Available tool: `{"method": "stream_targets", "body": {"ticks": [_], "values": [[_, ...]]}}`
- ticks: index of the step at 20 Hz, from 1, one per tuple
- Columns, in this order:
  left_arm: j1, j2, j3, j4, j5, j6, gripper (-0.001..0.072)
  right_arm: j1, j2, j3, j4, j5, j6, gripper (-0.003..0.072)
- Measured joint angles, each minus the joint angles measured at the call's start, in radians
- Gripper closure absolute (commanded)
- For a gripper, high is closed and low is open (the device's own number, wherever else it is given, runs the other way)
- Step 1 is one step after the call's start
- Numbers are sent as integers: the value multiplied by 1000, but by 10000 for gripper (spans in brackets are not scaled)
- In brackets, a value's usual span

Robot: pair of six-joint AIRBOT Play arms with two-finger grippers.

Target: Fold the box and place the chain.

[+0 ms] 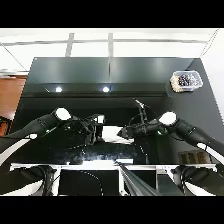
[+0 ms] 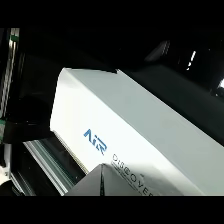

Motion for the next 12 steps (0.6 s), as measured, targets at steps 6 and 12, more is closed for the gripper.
{"method": "stream_targets", "body": {"ticks": [6, 12], "values": [[0, 2, 2, 5, -4, -6, 200, -97, 105, 94, -55, 185, -41, 675], [32, 75, 32, 150, -44, -196, -9, -360, 326, 157, -208, 399, 31, 675]]}}
